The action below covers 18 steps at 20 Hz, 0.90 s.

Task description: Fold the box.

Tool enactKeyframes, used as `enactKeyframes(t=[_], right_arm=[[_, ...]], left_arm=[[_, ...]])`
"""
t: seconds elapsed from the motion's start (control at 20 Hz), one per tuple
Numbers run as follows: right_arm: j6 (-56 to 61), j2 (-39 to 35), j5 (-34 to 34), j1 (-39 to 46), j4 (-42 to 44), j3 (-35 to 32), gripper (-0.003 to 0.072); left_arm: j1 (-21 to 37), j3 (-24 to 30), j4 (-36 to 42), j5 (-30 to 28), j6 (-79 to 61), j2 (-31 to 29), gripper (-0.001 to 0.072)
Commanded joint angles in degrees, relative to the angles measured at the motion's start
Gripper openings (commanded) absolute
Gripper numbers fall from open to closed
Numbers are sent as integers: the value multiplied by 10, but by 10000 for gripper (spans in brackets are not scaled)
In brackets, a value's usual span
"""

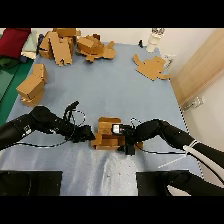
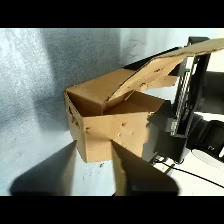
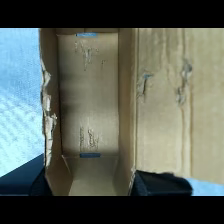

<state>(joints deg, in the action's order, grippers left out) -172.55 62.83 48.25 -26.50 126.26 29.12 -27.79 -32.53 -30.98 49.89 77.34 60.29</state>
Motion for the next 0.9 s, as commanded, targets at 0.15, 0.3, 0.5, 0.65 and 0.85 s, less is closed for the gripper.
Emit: enactKeyframes(t=[0.15,0.3,0.5,0.65,0.85], right_arm=[[0,0,3,0,0,0,521],[0,0,3,0,0,0,521],[0,0,3,0,0,0,521],[0,0,3,0,0,0,521],[0,0,3,0,0,0,521]], left_arm=[[-1,-2,4,-35,0,0,547],[-1,-2,-2,-25,-22,0,547],[-9,-5,-36,-3,-12,0,547],[-45,-32,-93,-5,40,0,547],[-109,-79,-252,-14,224,1,547]])
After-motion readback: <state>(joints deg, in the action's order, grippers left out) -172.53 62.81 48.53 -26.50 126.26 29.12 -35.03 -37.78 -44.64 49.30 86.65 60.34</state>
